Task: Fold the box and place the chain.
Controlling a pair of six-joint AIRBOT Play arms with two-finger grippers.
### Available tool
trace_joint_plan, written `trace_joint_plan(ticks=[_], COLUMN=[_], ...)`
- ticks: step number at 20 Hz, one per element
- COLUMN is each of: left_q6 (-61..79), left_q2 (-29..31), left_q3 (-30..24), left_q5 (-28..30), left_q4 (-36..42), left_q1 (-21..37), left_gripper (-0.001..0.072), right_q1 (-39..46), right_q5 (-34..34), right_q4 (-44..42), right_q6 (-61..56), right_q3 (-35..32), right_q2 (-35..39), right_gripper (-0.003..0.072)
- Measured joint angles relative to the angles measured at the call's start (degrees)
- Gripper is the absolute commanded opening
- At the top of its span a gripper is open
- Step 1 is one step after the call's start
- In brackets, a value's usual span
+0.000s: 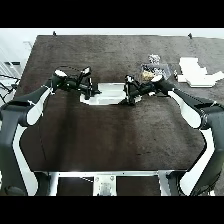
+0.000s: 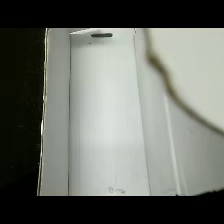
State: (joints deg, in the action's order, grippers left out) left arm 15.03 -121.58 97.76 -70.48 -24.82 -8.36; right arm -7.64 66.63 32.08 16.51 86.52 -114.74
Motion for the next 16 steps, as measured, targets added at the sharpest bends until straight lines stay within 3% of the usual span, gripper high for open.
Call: trace_joint_plan(ticks=[16], left_q6=[0.00], left_q2=[0.00], left_q3=[0.00], left_q5=[0.00], left_q4=[-0.02], left_q1=[0.00], left_gripper=[0.0020], right_q1=[-0.07], right_q5=[-0.02], right_q4=[-0.07], right_q6=[0.28], right_q3=[0.44], right_q2=[-0.55], right_gripper=[0.0640])
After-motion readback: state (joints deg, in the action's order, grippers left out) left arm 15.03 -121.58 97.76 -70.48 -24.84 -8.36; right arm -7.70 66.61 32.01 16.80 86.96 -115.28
